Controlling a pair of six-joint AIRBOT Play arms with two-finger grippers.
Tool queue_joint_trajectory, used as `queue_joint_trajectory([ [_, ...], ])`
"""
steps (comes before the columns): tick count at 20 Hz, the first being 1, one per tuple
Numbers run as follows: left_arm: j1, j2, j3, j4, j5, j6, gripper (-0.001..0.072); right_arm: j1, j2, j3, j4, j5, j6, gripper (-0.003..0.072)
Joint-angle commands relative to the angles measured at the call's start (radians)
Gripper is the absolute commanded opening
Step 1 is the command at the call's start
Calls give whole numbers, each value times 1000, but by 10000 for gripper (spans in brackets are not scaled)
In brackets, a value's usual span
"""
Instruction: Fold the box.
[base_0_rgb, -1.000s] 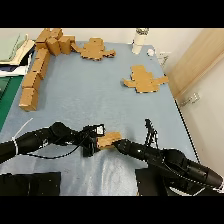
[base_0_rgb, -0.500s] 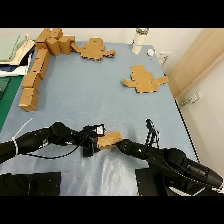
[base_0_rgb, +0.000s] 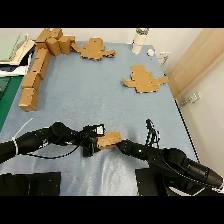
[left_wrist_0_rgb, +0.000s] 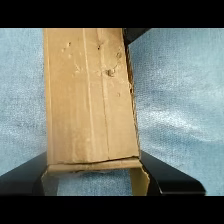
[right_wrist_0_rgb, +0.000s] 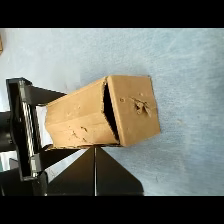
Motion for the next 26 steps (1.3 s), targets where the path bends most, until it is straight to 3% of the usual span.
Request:
queue_joint_trajectory([
  [1, 0, 0, 0, 0, 0, 0, 212, 0, 6, 2, 24, 22, 0, 1],
  [8, 0, 0, 0, 0, 0, 0, 213, 0, 19, 2, 64, 23, 0, 1],
  [26, 0, 0, 0, 0, 0, 0, 212, -51, 18, 2, 5, -48, 0, 1],
])
